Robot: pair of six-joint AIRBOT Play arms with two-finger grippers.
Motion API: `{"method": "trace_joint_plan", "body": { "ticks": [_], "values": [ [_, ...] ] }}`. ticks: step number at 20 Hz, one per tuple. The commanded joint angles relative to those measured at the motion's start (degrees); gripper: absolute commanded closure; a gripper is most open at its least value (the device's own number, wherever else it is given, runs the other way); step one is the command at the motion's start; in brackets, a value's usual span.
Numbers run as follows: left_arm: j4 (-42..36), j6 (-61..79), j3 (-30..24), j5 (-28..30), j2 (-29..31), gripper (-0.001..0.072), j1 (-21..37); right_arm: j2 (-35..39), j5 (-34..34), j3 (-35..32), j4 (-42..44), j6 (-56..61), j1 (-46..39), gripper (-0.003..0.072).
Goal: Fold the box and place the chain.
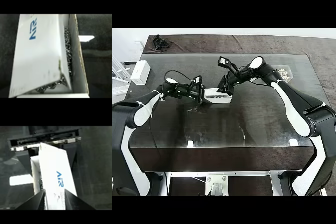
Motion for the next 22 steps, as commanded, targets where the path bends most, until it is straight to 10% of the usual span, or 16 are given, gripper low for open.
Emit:
{"method": "trace_joint_plan", "body": {
  "ticks": [1, 12, 17, 20, 22],
  "values": [
    [0.1, 0.1, 0.0, -0.3, 0.0, 0.0354, 0.0, 0.3, 3.0, -1.2, -0.3, 0.3, 0.1, 0.0426],
    [0.1, 0.1, 0.0, -0.3, 0.0, 0.0354, 0.0, 1.3, 3.6, -7.4, 7.1, -5.0, -0.1, 0.0426],
    [0.1, 0.1, 0.0, -0.3, 0.0, 0.0354, 0.0, 1.7, 3.5, -7.7, 8.0, -5.2, -0.7, 0.0273],
    [0.1, 0.1, 0.0, -0.3, 0.0, 0.0354, 0.0, 3.5, 3.6, -7.7, 8.9, -6.5, -1.9, 0.0301],
    [0.1, 0.1, 0.0, -0.3, 0.0, 0.0354, 0.0, 3.9, 3.5, -7.7, 10.0, -6.6, -3.0, 0.045]
  ]
}}
